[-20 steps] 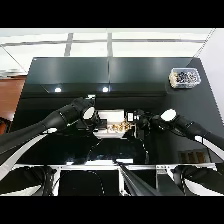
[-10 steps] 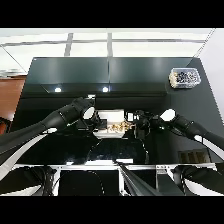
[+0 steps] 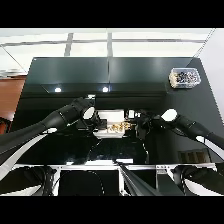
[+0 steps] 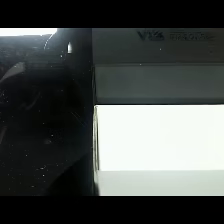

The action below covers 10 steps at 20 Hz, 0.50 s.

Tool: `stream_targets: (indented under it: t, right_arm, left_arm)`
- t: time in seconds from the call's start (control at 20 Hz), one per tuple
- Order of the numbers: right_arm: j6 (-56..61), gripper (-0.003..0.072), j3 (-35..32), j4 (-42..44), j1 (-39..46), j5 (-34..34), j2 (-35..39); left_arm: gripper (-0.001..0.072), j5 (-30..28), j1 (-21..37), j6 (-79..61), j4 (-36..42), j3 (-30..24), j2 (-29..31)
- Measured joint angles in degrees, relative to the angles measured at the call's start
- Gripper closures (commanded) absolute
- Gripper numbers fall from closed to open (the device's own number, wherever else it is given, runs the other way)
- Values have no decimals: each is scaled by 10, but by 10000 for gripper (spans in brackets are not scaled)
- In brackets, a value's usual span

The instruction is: Fold the box and place the chain.

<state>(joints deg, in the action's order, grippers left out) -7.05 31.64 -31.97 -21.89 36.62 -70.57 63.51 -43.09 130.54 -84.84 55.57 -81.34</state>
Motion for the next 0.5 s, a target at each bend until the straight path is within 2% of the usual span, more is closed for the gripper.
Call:
stream_targets:
  t: [0.2, 0.5]
  right_arm:
    - [119, 679, 13, -7, 31, 26, 60]
    - [309, 679, 91, -29, 46, 140, 134]
  left_arm:
    - [681, 0, 0, 0, 0, 0, 0]
    - [681, 0, 0, 0, 0, 0, 0]
